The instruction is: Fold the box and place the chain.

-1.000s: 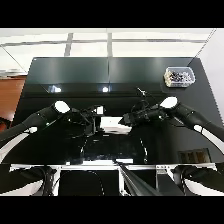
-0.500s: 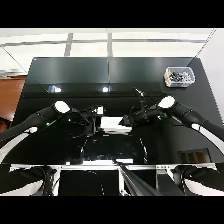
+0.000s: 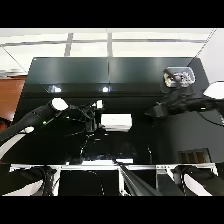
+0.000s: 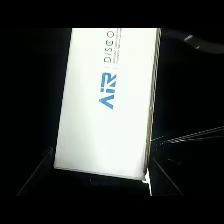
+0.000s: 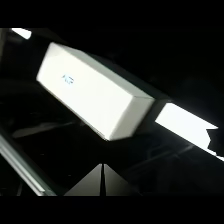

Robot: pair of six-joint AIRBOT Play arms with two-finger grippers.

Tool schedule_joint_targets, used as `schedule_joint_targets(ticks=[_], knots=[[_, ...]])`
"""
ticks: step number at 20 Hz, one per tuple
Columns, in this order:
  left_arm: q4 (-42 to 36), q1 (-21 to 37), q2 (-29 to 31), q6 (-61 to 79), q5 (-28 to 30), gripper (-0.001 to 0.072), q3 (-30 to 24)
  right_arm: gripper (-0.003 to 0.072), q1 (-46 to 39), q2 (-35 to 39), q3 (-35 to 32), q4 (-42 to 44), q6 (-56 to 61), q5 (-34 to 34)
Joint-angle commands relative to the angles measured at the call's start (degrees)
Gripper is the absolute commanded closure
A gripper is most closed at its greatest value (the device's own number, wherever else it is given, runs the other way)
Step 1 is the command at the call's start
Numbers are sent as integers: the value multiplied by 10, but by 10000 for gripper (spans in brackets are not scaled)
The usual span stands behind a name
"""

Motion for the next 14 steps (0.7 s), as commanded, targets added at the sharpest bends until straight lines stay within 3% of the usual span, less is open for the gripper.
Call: schedule_joint_targets(ticks=[1,4,8,11,14], knots=[[47,0,46,-66,-38,-7,30,672,-82,71,3,-60,18,64],[0,-24,36,-100,-43,-5,83,672,-96,80,2,-56,28,49],[-12,-80,-59,-101,-25,-5,152,672,-95,80,-8,-34,28,0],[-12,-81,-118,-139,-28,-5,174,672,-95,80,-15,-36,28,-1],[-12,-83,-129,-142,-51,-5,175,672,-96,80,-17,-36,28,-2]])
